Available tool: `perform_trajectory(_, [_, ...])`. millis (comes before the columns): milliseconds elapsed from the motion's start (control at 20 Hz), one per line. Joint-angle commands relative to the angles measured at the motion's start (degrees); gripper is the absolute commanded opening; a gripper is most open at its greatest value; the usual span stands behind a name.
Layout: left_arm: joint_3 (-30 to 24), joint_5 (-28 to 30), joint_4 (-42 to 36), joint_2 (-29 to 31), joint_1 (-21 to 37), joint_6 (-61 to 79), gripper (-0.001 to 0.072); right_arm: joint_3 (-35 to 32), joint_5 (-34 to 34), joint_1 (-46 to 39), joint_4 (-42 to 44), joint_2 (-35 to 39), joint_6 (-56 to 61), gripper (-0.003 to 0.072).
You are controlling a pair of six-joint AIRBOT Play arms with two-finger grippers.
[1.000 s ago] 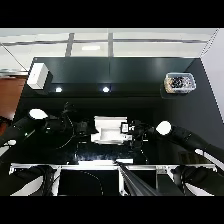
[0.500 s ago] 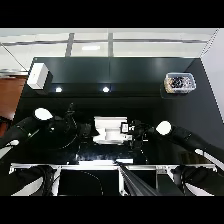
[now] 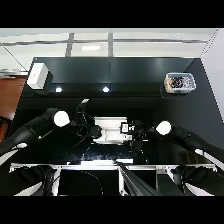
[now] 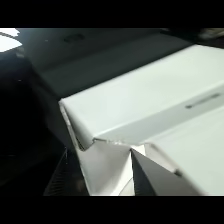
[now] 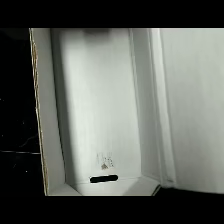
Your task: Fold the box and place the chain.
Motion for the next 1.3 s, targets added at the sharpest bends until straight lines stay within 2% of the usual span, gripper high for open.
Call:
perform_trajectory(0, [3.21,0.2,12.96,-1.09,-5.53,-15.02,0.046,0.04,0.02,0.04,0.02,-0.02,0.02,0.0246])
perform_trajectory(150, [5.9,-3.74,13.77,-4.26,-7.65,-18.73,0.0459,0.04,0.0,0.04,0.02,-0.02,0.02,0.0246])
perform_trajectory(250, [7.69,-7.52,15.39,-7.06,-8.9,-20.48,0.0398,0.04,0.0,0.04,0.02,-0.02,0.02,0.0246])
perform_trajectory(400, [9.81,-10.45,15.61,-9.84,-9.6,-23.23,0.0397,0.04,0.0,0.04,0.0,-0.02,0.02,0.0246])
perform_trajectory(550, [10.95,-10.25,19.5,-10.21,-10.71,-28.81,0.0387,0.04,0.0,0.04,0.02,-0.02,0.02,0.0246])
perform_trajectory(600, [11.5,-10.23,20.33,-10.25,-11.15,-28.92,0.0317,0.04,0.0,0.04,0.02,-0.02,0.02,0.0246])
perform_trajectory(650, [12.07,-10.23,20.31,-10.49,-11.5,-28.94,0.0305,0.04,0.02,0.04,0.0,-0.02,0.0,0.0246])
perform_trajectory(900, [13.62,-13.0,23.02,-12.39,-13.09,-34.23,0.0304,0.04,0.0,0.04,0.02,-0.02,0.0,0.0246])
perform_trajectory(1000, [13.66,-12.15,23.08,-12.39,-13.31,-35.85,0.0281,0.04,0.0,0.04,0.0,-0.02,0.02,0.0246])
perform_trajectory(1250, [13.66,-9.81,24.09,-12.96,-13.29,-39.47,0.0281,0.04,0.0,0.04,0.0,-0.02,0.02,0.0246])
